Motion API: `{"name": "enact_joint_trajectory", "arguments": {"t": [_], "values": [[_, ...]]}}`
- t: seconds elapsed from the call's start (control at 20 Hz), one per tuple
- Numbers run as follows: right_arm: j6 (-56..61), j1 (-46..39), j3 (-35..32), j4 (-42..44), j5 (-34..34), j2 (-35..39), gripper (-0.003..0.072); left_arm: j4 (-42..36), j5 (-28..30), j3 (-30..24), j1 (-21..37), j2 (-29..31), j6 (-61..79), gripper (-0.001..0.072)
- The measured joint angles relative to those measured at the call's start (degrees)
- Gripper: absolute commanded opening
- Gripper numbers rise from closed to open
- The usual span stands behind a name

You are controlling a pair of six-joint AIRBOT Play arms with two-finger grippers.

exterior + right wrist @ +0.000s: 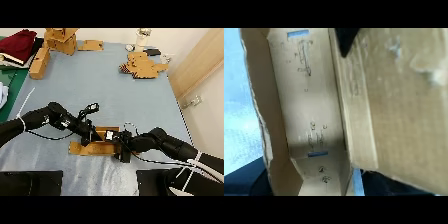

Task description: Fold the box.

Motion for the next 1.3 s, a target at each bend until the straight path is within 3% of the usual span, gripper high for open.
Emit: {"name": "enact_joint_trajectory", "arguments": {"t": [0.25,0.35,0.55,0.65,1.15,1.25,1.3], "values": [[-0.9,0.0,0.0,0.7,0.0,-0.7,0.0717,0.0,0.0,0.0,0.0,0.0,0.0,0.0015],[-1.0,0.0,0.0,0.8,0.1,-0.8,0.0636,0.0,0.0,0.0,0.0,0.0,0.0,0.0015],[-1.1,-0.1,0.0,1.0,0.1,-0.9,0.0634,0.0,0.0,0.0,0.0,0.0,0.0,0.0015],[-1.1,-0.1,0.0,1.0,0.0,-0.9,0.0521,0.1,-0.1,0.0,0.0,0.0,0.0,0.0015],[-1.1,-0.1,0.0,1.1,-1.6,-0.3,0.0538,0.0,0.0,0.0,0.0,0.0,0.0,0.0015],[-1.1,0.0,0.0,1.0,-1.6,-0.2,0.0612,0.0,0.0,0.0,0.0,0.0,0.0,0.0015],[-1.2,0.0,0.0,0.9,-1.6,-0.1,0.0612,0.0,0.1,0.0,0.0,0.0,0.0,0.0016]]}}
